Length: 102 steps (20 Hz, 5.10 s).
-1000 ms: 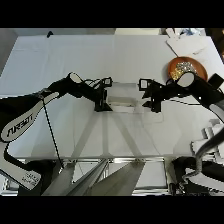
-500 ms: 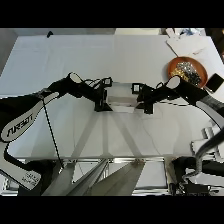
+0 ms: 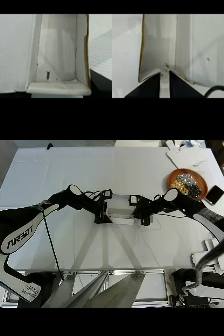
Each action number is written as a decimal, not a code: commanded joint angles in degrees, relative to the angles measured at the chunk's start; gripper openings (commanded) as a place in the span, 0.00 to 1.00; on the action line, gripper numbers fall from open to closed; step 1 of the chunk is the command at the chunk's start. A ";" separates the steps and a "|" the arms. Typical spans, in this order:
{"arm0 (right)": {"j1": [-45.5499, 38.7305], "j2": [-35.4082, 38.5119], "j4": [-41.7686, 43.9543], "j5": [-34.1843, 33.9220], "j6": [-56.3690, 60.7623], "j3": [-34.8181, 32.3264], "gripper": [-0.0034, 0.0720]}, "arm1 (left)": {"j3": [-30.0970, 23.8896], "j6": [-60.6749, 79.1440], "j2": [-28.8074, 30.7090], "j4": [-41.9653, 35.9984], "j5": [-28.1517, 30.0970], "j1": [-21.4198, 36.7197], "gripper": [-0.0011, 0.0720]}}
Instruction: Fold the box and place the chain.
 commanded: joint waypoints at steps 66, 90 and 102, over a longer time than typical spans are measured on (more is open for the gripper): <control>-9.51 -0.59 13.25 13.11 49.55 -0.66 0.52 | -0.02 0.00 0.04 0.00 0.00 -0.02 0.30; 0.28 -0.26 -2.54 -4.07 74.01 -0.61 0.53 | -0.02 0.00 0.04 0.00 0.00 -0.02 0.30; 0.24 7.39 -3.48 -3.69 73.77 -0.61 0.53 | -0.02 0.00 0.04 0.02 0.00 -0.02 0.30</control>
